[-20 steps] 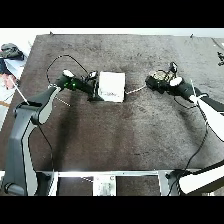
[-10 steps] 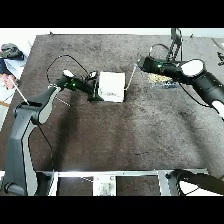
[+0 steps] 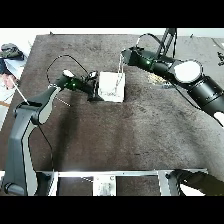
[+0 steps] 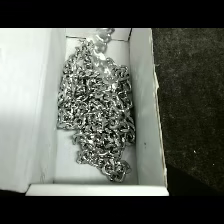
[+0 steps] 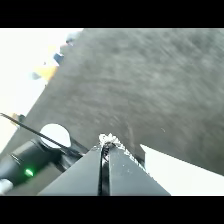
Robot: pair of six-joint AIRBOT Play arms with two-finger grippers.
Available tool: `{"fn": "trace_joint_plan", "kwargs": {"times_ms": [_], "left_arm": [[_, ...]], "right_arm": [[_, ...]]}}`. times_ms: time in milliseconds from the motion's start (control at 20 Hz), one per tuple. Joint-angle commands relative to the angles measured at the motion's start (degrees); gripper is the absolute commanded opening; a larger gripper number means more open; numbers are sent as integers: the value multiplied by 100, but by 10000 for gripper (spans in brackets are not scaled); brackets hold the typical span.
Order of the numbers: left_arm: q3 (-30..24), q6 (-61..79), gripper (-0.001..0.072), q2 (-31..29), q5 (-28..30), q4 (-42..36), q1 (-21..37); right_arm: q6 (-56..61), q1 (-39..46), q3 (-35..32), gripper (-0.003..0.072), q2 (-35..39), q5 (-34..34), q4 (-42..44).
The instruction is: Fold the box and place the chain.
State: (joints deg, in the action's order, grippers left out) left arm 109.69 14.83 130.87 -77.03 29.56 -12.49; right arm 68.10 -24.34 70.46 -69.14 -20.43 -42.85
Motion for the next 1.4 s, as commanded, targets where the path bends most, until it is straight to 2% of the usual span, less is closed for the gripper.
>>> {"fn": "trace_joint_plan", "kwargs": {"times_ms": [0,200,450,550,600,650,700,900,950,1000,1100,1150,1200,1350], "left_arm": [[2,2,457,-2,-2,0,4],[2,2,456,-2,-2,0,4],[2,2,456,-2,-2,0,4],[2,2,457,-2,-2,0,4],[2,2,457,-2,-4,0,4],[2,2,457,-2,-4,0,4],[2,2,456,-2,-4,0,4],[0,2,456,-2,-4,0,4],[2,0,456,-2,-7,0,4],[2,0,456,-2,-9,0,4],[0,2,456,-2,-7,0,4],[2,2,457,-2,-4,0,4],[2,2,457,-2,-9,0,4],[2,2,456,-2,-7,0,4]], "right_arm": [[0,-197,199,13,-11,356,46],[140,-197,223,13,-354,330,55],[258,-201,219,14,-935,-199,63],[258,-175,214,15,-1071,-273,-260],[258,-129,212,149,-1093,-291,-448],[258,-63,214,445,-1095,-334,-660],[258,9,214,531,-1093,-369,-850],[234,221,214,531,-1075,-433,-1646],[236,275,216,419,-1075,-402,-1797],[229,374,223,210,-1080,-422,-1827],[175,695,267,221,-1121,-542,-1823],[-42,898,426,197,-1244,-850,-1718],[-481,1113,634,152,-1405,-1268,-1377],[-2000,1722,1362,151,-2140,-2400,201]]}}
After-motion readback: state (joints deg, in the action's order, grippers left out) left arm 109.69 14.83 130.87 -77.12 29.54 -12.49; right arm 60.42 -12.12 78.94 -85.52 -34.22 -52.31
